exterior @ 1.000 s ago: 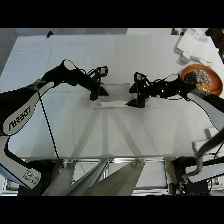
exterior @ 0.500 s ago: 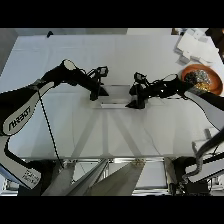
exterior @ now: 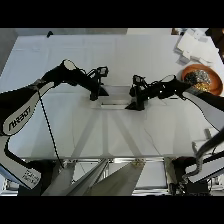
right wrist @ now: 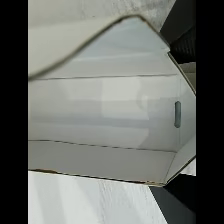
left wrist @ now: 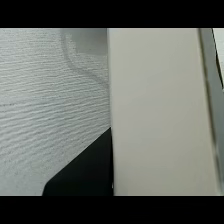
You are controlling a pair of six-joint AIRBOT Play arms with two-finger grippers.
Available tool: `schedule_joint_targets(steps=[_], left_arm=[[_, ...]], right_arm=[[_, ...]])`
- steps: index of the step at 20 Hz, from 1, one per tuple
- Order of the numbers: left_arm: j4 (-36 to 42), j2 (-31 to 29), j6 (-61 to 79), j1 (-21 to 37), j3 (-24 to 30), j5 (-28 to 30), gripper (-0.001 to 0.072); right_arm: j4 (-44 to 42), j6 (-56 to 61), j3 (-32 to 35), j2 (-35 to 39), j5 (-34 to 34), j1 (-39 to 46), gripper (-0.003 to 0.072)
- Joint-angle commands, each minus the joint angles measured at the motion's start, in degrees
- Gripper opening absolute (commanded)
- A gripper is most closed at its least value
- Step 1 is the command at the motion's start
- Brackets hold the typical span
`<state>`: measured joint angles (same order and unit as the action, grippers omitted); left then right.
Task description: Fold the box and place the chain.
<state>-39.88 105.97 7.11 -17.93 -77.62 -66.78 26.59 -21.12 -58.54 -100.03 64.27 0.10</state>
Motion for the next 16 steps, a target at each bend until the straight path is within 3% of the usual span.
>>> schedule_joint_targets(steps=[1,16], left_arm=[[0.0,0.02,-0.02,0.0,0.02,0.11,0.0011],[0.02,0.02,-0.02,0.0,0.02,0.11,0.0011]], right_arm=[[-0.15,-0.13,-0.07,-0.15,-0.13,-0.2,0.0678],[-0.09,-0.15,-0.07,-0.15,2.78,-0.37,0.0678]])
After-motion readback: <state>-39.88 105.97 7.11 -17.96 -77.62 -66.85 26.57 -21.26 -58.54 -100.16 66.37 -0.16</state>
